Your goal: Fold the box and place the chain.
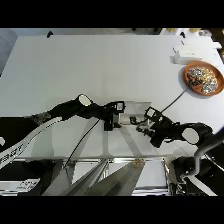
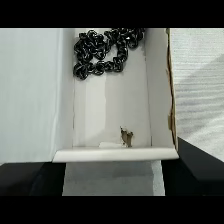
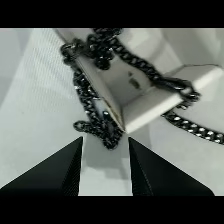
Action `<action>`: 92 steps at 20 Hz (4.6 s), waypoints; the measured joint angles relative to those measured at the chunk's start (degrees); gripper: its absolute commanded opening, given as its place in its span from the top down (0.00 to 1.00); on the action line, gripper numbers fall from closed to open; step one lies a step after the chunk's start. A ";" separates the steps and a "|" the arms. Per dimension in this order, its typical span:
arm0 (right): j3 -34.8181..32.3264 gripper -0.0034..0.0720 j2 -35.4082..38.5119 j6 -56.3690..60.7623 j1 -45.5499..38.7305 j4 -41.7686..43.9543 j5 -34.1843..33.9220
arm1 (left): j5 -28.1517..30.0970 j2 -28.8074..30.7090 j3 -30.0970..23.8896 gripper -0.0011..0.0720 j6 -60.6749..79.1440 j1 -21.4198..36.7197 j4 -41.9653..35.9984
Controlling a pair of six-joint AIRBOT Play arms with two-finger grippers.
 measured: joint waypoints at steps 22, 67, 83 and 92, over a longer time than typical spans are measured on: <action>-0.52 0.77 -5.49 14.21 3.67 -4.66 -4.33 | 0.00 0.00 0.00 0.61 0.02 0.00 0.00; 16.52 0.93 10.38 -18.45 3.69 38.03 -13.07 | 0.00 0.00 0.00 0.61 0.02 0.00 -0.02; 15.69 0.93 -5.29 -16.17 3.69 30.84 -1.31 | 0.00 0.00 0.00 0.61 0.00 0.00 -0.02; 15.56 0.82 -14.34 -9.77 3.69 27.17 -1.79 | 0.00 0.00 0.00 0.61 0.02 0.02 -0.02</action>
